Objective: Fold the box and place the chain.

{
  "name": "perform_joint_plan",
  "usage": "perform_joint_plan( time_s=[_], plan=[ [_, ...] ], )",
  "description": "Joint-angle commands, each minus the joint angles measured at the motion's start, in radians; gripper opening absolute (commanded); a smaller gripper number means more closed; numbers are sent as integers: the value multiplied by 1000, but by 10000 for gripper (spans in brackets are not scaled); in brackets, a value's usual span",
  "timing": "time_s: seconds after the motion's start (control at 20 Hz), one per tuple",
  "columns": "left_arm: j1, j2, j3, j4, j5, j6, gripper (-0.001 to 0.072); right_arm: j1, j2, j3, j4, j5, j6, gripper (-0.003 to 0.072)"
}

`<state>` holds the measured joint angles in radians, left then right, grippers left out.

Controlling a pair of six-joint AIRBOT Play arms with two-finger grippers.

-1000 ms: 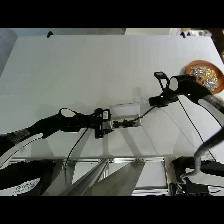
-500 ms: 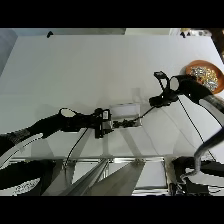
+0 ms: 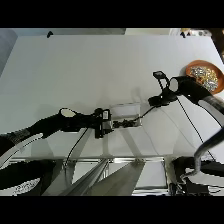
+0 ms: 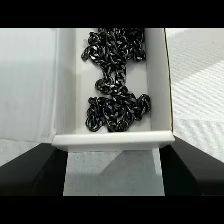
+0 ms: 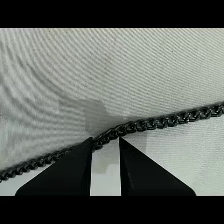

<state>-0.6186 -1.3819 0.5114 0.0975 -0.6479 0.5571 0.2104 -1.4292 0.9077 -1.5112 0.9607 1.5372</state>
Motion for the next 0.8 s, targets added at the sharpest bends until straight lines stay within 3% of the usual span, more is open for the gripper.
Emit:
perform_joint_plan(
  time_s=[0.0, 0.05, 0.1, 0.3, 0.55, 0.75],
  plan=[
    [0, 1, 0, 0, 0, 0, 136, 0, -6, -3, 2, -15, 0, 141],
    [0, 1, 0, 0, 0, 0, 136, 0, -9, -3, 2, -13, -1, 31],
    [0, 1, 0, 0, 0, 0, 136, 0, -8, -2, 1, -7, -1, 15],
    [0, 1, 0, 0, 0, 0, 136, 0, 64, -2, -5, 44, -50, 15],
    [0, 1, 0, 0, 0, 0, 136, 1, 304, -2, 12, 175, -55, 15],
    [0, 2, 0, 0, 0, 0, 136, 1, 512, -2, 149, 284, -108, 15]
  ],
)
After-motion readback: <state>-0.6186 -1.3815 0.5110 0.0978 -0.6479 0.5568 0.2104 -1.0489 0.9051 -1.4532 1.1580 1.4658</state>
